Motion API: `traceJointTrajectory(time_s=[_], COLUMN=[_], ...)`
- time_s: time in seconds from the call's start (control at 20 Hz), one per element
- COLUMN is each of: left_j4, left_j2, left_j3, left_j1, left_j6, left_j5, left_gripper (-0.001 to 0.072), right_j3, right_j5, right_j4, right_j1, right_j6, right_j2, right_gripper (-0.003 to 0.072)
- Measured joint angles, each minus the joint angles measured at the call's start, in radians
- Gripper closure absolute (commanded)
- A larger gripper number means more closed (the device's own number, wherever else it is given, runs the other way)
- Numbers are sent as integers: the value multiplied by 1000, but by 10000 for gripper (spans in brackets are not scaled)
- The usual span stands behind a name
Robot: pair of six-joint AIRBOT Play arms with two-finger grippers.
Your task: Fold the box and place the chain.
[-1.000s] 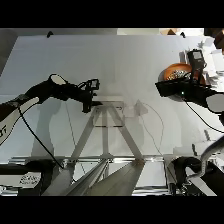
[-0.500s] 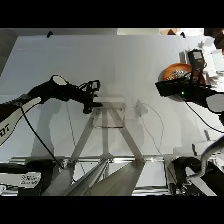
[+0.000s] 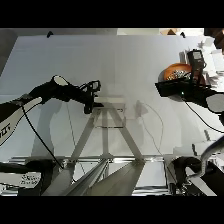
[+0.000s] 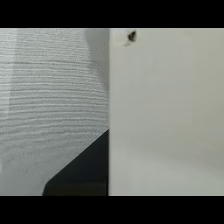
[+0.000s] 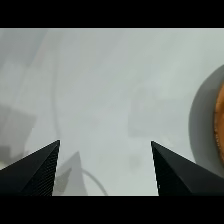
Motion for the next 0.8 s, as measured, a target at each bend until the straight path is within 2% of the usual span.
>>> traceJointTrajectory(time_s=[0.35,0.55,0.8], left_j4=[3,3,3], left_j2=[0,0,0], left_j3=[0,0,0], left_j1=[0,0,0], left_j6=[0,0,0], left_j5=[2,2,3], left_gripper=[707,707,707], right_j3=[0,0,-35], right_j5=[156,216,234], right_j4=[83,54,62], right_j1=[195,315,319], right_j6=[-430,-566,-718], right_j2=[49,56,57], right_gripper=[64,64,63])
